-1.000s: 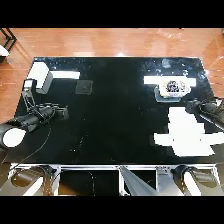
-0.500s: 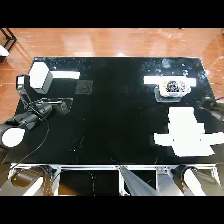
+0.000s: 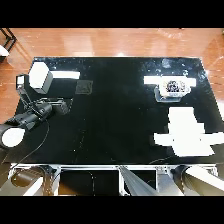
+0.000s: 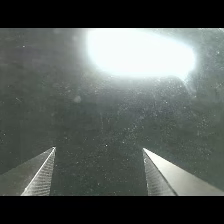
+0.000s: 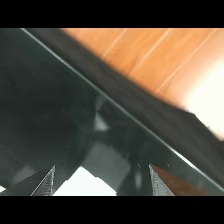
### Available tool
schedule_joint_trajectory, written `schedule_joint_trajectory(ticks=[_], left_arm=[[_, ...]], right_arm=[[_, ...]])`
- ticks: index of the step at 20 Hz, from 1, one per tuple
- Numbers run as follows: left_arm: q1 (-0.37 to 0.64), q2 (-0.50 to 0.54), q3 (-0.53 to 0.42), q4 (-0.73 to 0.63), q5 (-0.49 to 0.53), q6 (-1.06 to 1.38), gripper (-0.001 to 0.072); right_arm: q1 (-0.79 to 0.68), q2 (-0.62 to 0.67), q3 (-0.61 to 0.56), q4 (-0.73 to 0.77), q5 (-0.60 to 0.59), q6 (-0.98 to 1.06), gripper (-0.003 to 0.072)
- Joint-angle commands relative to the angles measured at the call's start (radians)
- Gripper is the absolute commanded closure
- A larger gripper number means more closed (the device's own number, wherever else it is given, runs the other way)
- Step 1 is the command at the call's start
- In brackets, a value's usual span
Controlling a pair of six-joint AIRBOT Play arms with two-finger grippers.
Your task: Fold the box and place the chain.
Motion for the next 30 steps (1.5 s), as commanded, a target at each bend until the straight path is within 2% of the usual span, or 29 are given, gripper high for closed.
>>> schedule_joint_trajectory(ticks=[1, 5, 9, 13, 16, 21, 25, 27, 30], left_arm=[[-0.001, -0.001, 0.000, 0.000, 0.000, 0.000, 0.0079], [-0.001, -0.001, 0.000, 0.000, -0.007, 0.000, 0.0079], [-0.001, -0.001, 0.000, 0.000, -0.030, 0.000, 0.0079], [-0.001, -0.001, 0.000, 0.000, -0.106, 0.000, 0.0079], [-0.001, -0.001, 0.000, 0.000, -0.100, 0.000, 0.0079], [-0.001, -0.001, 0.000, -0.001, -0.099, -0.001, 0.0079], [-0.001, -0.001, 0.000, -0.018, -0.098, -0.001, 0.0079], [-0.001, -0.001, 0.000, -0.018, -0.091, -0.001, 0.0079], [-0.001, -0.002, 0.000, -0.018, -0.080, 0.000, 0.0079]], right_arm=[[-0.178, -0.074, 0.027, 0.214, 0.151, -0.244, -0.0010], [-0.218, -0.184, 0.027, 0.275, 0.266, -0.292, -0.0011], [-0.215, -0.329, 0.027, 0.307, 0.444, -0.274, -0.0010], [-0.163, -0.393, 0.093, 0.280, 0.471, -0.268, -0.0010], [-0.116, -0.423, 0.153, 0.273, 0.483, -0.278, -0.0010], [-0.071, -0.449, 0.155, 0.253, 0.528, -0.288, -0.0009], [-0.048, -0.449, 0.150, 0.136, 0.528, -0.287, -0.0008], [-0.048, -0.449, 0.145, 0.134, 0.526, -0.291, 0.0229], [-0.047, -0.449, 0.145, 0.160, 0.529, -0.304, 0.0242]])
